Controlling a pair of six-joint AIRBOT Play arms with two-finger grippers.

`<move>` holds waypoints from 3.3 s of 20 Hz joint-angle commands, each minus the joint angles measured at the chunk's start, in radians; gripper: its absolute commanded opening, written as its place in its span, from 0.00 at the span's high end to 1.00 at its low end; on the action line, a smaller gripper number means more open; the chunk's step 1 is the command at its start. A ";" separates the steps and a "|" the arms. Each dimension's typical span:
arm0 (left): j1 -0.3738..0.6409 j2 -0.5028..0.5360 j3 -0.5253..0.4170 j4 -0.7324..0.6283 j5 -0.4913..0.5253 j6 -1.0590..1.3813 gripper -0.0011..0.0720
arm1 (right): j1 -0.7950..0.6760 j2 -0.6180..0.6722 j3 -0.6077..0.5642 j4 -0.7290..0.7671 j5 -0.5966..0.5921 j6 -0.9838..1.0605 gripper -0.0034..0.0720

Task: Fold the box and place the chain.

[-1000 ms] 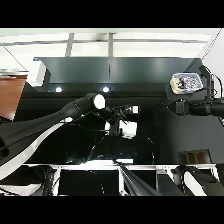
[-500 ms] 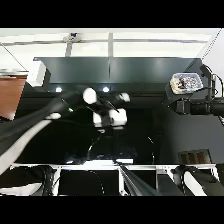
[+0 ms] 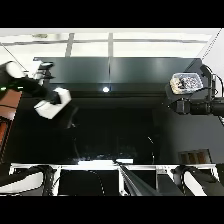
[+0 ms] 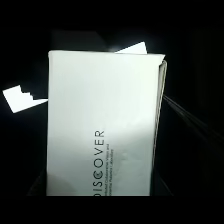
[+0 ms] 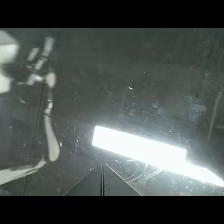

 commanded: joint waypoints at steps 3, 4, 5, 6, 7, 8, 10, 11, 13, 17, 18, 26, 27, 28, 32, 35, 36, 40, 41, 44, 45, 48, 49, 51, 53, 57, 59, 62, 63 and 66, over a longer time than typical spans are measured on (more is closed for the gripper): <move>0.314 0.029 -0.040 0.058 0.013 -0.076 0.76 | -0.001 0.001 0.000 0.002 -0.013 0.022 0.93; 0.342 0.029 -0.040 0.058 0.039 -0.074 0.76 | -0.001 0.001 0.000 0.002 -0.013 0.024 0.93; 0.364 0.029 -0.040 0.058 0.066 -0.074 0.76 | -0.001 0.001 0.000 0.002 -0.013 0.029 0.93; 0.376 0.027 -0.040 0.063 0.097 -0.069 0.76 | -0.001 0.001 0.000 0.002 -0.013 0.036 0.93; 0.383 0.024 -0.040 0.072 0.136 -0.055 0.76 | -0.001 0.001 0.000 0.002 -0.014 0.040 0.93; 0.383 0.019 -0.040 0.084 0.176 -0.051 0.76 | -0.001 0.001 0.000 0.002 -0.018 0.040 0.93; 0.379 0.003 -0.040 0.052 0.255 0.007 0.76 | -0.001 0.001 0.000 0.002 -0.026 0.044 0.93; 0.377 -0.010 -0.040 0.001 0.275 0.093 0.76 | -0.001 0.001 0.000 0.002 -0.029 0.052 0.93; 0.375 -0.039 -0.039 -0.103 0.298 0.254 0.76 | -0.001 0.001 0.000 0.002 -0.029 0.072 0.93; 0.364 -0.107 -0.038 -0.151 0.426 0.261 0.74 | -0.001 0.001 0.000 0.002 -0.034 0.079 0.93; 0.357 -0.121 -0.038 -0.152 0.459 0.259 0.74 | -0.001 0.001 0.000 0.002 -0.038 0.090 0.93; 0.306 -0.192 -0.008 -0.092 0.641 0.181 0.18 | 0.000 0.001 0.000 0.002 -0.043 0.127 0.93; 0.306 -0.192 0.009 -0.087 0.638 0.132 0.04 | 0.000 0.001 0.000 0.002 -0.039 0.127 0.93; 0.307 -0.189 0.033 -0.087 0.607 0.111 0.01 | 0.000 0.001 0.000 0.002 -0.031 0.127 0.93; 0.303 -0.142 0.175 -0.091 0.382 0.087 0.01 | 0.000 0.001 0.000 0.002 0.032 0.126 0.93; 0.298 -0.098 0.307 -0.173 0.164 0.005 0.22 | 0.002 0.013 0.000 -0.027 0.051 0.049 0.94; 0.295 -0.084 0.340 -0.211 0.092 -0.037 0.72 | 0.002 0.029 0.000 -0.057 0.042 0.043 0.94; 0.211 0.054 0.269 -0.283 0.020 -0.017 0.95 | 0.027 0.177 -0.080 -0.065 -0.182 -0.090 0.94; 0.167 0.120 0.193 -0.283 0.084 -0.003 0.95 | 0.048 0.222 -0.130 -0.069 -0.288 -0.129 0.94; 0.005 0.376 -0.155 -0.282 0.426 0.116 0.95 | 0.070 0.264 -0.259 -0.069 -0.539 -0.159 0.94; -0.039 0.451 -0.273 -0.278 0.539 0.184 0.95 | 0.070 0.264 -0.291 -0.085 -0.607 -0.158 0.94; -0.092 0.608 -0.517 -0.282 0.758 0.211 0.95 | 0.070 0.264 -0.311 -0.113 -0.613 -0.158 0.93; -0.093 0.644 -0.563 -0.285 0.772 0.211 0.95 | 0.070 0.264 -0.311 -0.110 -0.612 -0.158 0.93; -0.093 0.681 -0.616 -0.290 0.758 0.208 0.95 | 0.070 0.264 -0.311 -0.110 -0.612 -0.158 0.93; -0.093 0.681 -0.642 -0.290 0.759 0.208 0.95 | 0.070 0.264 -0.311 -0.110 -0.612 -0.158 0.93; -0.093 0.672 -0.645 -0.290 0.760 0.208 0.95 | 0.070 0.264 -0.311 -0.110 -0.612 -0.158 0.93; -0.093 0.672 -0.645 -0.290 0.760 0.208 0.95 | 0.070 0.264 -0.311 -0.110 -0.612 -0.158 0.93; -0.093 0.672 -0.645 -0.290 0.760 0.208 0.95 | 0.070 0.264 -0.311 -0.110 -0.612 -0.158 0.93; -0.093 0.672 -0.645 -0.290 0.760 0.208 0.95 | 0.070 0.264 -0.311 -0.110 -0.612 -0.158 0.93; -0.093 0.672 -0.645 -0.290 0.760 0.208 0.95 | 0.070 0.264 -0.311 -0.110 -0.612 -0.158 0.93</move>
